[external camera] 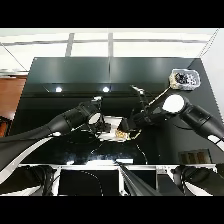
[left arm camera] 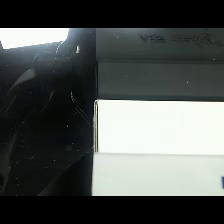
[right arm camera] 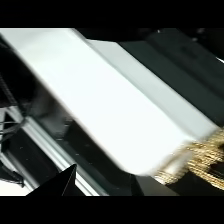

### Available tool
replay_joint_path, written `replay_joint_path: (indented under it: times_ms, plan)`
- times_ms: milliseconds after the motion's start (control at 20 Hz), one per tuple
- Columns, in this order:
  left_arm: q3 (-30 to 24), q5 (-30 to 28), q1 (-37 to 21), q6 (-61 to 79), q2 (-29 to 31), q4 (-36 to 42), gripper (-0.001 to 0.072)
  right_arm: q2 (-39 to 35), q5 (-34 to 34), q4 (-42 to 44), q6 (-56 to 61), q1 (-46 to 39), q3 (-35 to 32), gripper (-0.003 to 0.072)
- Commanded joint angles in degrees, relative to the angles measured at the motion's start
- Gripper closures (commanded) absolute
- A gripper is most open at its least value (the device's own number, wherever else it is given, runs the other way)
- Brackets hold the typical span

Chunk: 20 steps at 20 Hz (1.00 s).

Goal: Fold the box and place the chain.

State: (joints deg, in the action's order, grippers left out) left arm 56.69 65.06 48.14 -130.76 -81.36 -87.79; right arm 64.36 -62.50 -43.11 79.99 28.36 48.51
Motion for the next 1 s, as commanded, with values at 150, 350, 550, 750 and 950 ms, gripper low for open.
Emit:
replay_joint_path:
  times_ms: [150,350,550,750,950]
  plan:
    - [0.02,-0.07,-0.04,0.02,-0.02,-0.02,0.0677,-4.59,-2.43,-18.95,1.09,-19.56,0.17,0.0301]
    - [0.02,-0.04,-0.04,0.02,-0.02,0.00,0.0677,-1.49,21.73,-35.01,16.20,-29.49,-0.79,0.0299]
    - [0.02,-0.04,-0.04,0.02,-0.02,0.00,0.0677,11.72,27.17,-30.82,19.67,-33.46,7.52,-0.0034]
    - [0.02,-0.04,-0.02,0.02,-0.02,0.00,0.0677,25.75,21.88,-30.71,29.33,-33.70,19.87,-0.0034]
    - [0.02,-0.04,-0.02,0.02,-0.02,0.00,0.0678,33.75,18.73,-27.93,30.82,-33.66,26.84,-0.0034]
